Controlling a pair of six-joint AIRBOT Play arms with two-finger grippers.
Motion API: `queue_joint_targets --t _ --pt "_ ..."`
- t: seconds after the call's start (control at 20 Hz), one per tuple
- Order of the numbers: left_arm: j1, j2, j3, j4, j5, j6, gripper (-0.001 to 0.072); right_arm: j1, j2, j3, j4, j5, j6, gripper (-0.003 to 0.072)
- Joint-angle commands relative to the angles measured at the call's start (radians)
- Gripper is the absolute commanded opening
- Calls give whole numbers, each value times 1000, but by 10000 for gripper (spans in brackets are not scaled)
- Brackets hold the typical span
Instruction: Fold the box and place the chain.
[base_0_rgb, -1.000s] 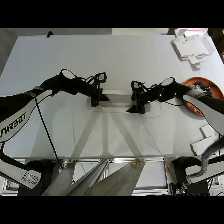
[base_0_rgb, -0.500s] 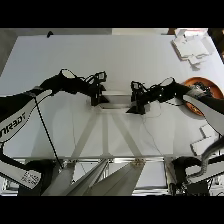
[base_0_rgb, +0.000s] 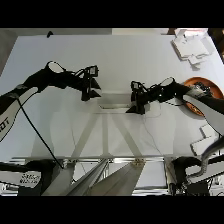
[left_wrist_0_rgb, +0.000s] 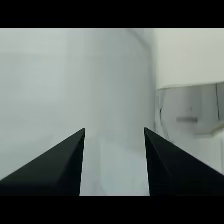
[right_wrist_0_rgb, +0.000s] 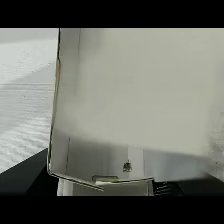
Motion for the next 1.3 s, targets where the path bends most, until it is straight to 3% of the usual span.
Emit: queue_joint_targets --t 0.0,0.05,0.1,0.15,0.25,0.35,0.45,0.6,0.7,0.95,1.25 --pt "25 63 0 201 -76 -119 398 0 -1 1 0 0 1 444" --pt "24 75 0 220 -129 -170 262 0 -1 1 0 0 1 444" --pt "21 82 0 212 -202 -206 58 0 -1 1 0 0 1 444" --pt "14 84 0 174 -286 -210 5 0 -1 1 1 0 1 444" --pt "-13 84 -1 42 -402 -210 5 0 -1 1 0 0 1 444" --pt "-50 84 -2 -100 -377 -201 5 0 -1 1 0 0 1 444" --pt "-81 84 -2 -177 -222 -194 5 0 -1 1 0 0 1 444" --pt "-96 69 -2 -184 55 -230 6 0 -1 1 0 0 1 444" --pt "-87 37 -3 -183 144 -282 9 0 -1 1 0 0 1 444" --pt "-79 -69 -3 -180 146 -321 10 0 -1 1 0 0 1 444" --pt "-72 -6 -3 -180 109 -313 10 0 -1 1 0 0 1 444"
